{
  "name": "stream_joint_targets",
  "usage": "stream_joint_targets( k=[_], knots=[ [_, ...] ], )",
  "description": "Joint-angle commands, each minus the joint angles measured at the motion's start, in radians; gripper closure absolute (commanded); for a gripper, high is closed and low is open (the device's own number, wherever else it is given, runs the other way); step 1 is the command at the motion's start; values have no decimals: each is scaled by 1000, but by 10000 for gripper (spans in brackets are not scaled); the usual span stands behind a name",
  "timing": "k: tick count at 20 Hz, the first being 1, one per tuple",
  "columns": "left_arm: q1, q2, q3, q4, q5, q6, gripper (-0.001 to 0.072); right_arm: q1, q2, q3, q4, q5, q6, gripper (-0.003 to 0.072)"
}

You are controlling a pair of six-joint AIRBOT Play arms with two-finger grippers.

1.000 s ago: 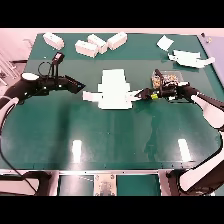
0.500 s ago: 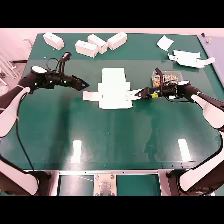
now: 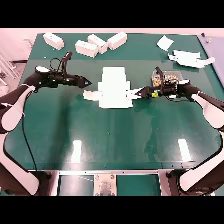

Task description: Fold the box and place the chain.

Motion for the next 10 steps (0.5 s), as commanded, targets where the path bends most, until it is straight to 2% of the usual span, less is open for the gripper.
stream_joint_targets(
  k=[1, 6, 10],
  knots=[
    [-1, -7, 4, -25, -11, 25, 180, 1, 0, 1, -1, 0, 9, 689],
    [-1, -53, 11, -22, 2, 25, 181, -2, 0, 1, 0, 1, 9, 686],
    [-16, -110, 88, -29, -64, 27, 180, -1, 0, 1, 0, 2, 9, 686]
  ],
)
